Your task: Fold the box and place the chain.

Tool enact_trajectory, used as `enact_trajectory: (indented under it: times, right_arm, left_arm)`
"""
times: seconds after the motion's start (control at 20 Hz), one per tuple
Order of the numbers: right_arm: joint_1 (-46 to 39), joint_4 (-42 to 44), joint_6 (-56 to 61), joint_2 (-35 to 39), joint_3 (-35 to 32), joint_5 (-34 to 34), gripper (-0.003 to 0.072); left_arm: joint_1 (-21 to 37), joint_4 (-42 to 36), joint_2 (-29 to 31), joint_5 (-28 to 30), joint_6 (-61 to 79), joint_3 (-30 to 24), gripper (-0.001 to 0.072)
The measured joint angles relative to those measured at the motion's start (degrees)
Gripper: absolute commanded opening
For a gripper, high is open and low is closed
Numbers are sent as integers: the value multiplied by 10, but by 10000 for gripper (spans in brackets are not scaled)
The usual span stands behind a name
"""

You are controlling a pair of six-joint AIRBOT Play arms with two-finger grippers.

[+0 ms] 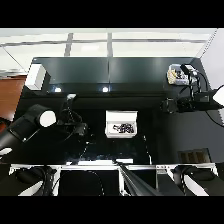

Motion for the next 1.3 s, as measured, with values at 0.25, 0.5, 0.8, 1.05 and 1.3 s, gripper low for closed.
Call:
enact_trajectory:
  times: [0.25, 0.5, 0.8, 1.05, 1.3]
  right_arm:
    - [0, 0, 0, 0, 0, -9, 364]
    - [0, 1, 0, 0, 0, -8, 364]
    - [0, 1, 0, 0, 0, -7, 365]
    - [0, 1, 0, 0, 0, -7, 364]
    - [0, 1, 0, 0, 0, -7, 365]
  left_arm:
    - [-11, -200, -9, 64, 454, -42, 711]
    - [-51, -256, -26, 125, 691, -40, 711]
    - [-36, -320, -85, 141, 841, -31, 712]
    - [-22, -359, -131, 107, 963, -24, 711]
    - [3, -384, -165, 101, 1006, -13, 711]
